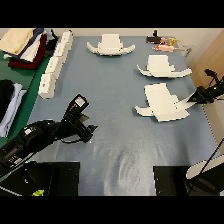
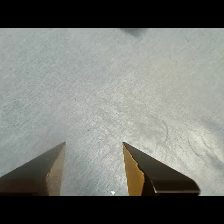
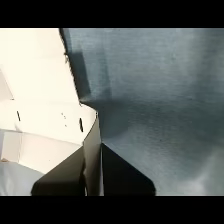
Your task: Fold the box.
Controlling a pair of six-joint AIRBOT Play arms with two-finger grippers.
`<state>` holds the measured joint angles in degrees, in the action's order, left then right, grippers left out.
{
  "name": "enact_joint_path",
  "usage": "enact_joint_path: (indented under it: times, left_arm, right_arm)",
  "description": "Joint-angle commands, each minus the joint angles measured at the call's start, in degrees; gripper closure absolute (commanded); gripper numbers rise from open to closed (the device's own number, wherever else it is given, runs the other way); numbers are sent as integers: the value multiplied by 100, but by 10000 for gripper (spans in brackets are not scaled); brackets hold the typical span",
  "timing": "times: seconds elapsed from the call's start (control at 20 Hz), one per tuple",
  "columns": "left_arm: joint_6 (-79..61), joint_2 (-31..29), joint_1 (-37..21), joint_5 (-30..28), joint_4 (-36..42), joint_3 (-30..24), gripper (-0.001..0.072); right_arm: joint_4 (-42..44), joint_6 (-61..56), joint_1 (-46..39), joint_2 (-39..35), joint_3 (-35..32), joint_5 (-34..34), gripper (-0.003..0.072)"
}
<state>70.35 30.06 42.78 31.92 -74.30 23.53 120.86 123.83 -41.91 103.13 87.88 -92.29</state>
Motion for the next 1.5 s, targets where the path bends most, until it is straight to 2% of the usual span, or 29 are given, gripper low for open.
enact_joint_path:
  times: [0.0,0.05,0.25,0.35,0.45,0.65,0.85,1.05,1.2,1.45]
  left_arm:
    - [-2,-7,0,-2,-2,4,159]
    - [-2,-7,0,-4,-2,4,159]
    - [-2,-7,0,-2,-2,4,159]
    - [-2,-7,0,-2,-2,4,159]
    - [-2,-7,0,-2,-2,4,159]
    - [-2,-7,0,-4,-2,4,159]
    - [-2,-7,0,-4,-2,4,159]
    - [-2,-7,0,-7,-2,4,159]
    - [0,-4,0,-39,0,4,159]
    - [2,-4,4,-46,223,4,159]
  right_arm:
    - [42,-240,313,0,-61,-251,664]
    - [46,-354,411,0,-98,-284,684]
    - [498,-866,929,-131,-481,-310,685]
    - [704,-1231,1318,-378,-866,-201,685]
    - [715,-1628,1786,-831,-1482,245,685]
    - [715,-2378,2863,-2181,-3324,1405,685]
    - [710,-3379,3840,-4006,-5128,2310,685]
    - [706,-4498,4577,-5674,-6481,2975,685]
    - [656,-4839,4940,-6251,-6929,3021,685]
    - [490,-4754,5230,-6319,-6977,3228,684]
